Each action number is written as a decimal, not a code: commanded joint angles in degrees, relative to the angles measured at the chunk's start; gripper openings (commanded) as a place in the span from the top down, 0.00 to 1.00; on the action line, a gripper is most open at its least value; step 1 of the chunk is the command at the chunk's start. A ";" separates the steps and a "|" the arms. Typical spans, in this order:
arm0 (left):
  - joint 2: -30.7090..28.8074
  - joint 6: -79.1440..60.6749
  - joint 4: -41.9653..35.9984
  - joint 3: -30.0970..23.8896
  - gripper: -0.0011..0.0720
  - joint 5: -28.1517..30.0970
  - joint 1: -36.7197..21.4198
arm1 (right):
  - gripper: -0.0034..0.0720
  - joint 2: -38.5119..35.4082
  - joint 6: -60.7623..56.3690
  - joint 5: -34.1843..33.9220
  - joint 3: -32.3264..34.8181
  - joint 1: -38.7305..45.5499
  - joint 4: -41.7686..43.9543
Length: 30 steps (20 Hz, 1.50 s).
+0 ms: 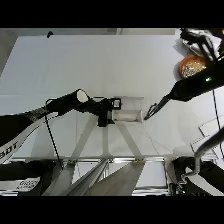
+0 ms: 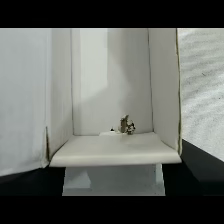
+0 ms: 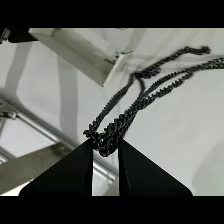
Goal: Fold the box and place the chain.
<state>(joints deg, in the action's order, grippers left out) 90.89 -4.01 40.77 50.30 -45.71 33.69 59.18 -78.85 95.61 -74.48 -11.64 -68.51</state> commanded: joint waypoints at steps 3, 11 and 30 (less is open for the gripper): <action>0.00 -0.02 0.02 -0.04 0.80 0.02 -0.02 | 0.94 -0.96 -2.49 -15.91 13.49 -11.56 0.00; 0.00 -0.02 0.02 -0.04 0.80 0.04 -0.02 | 0.94 1.79 -6.67 -38.69 24.55 -21.51 -0.02; 0.00 0.00 0.02 -0.04 0.80 0.02 -0.02 | 0.59 13.31 -8.35 -45.20 24.83 -24.55 0.33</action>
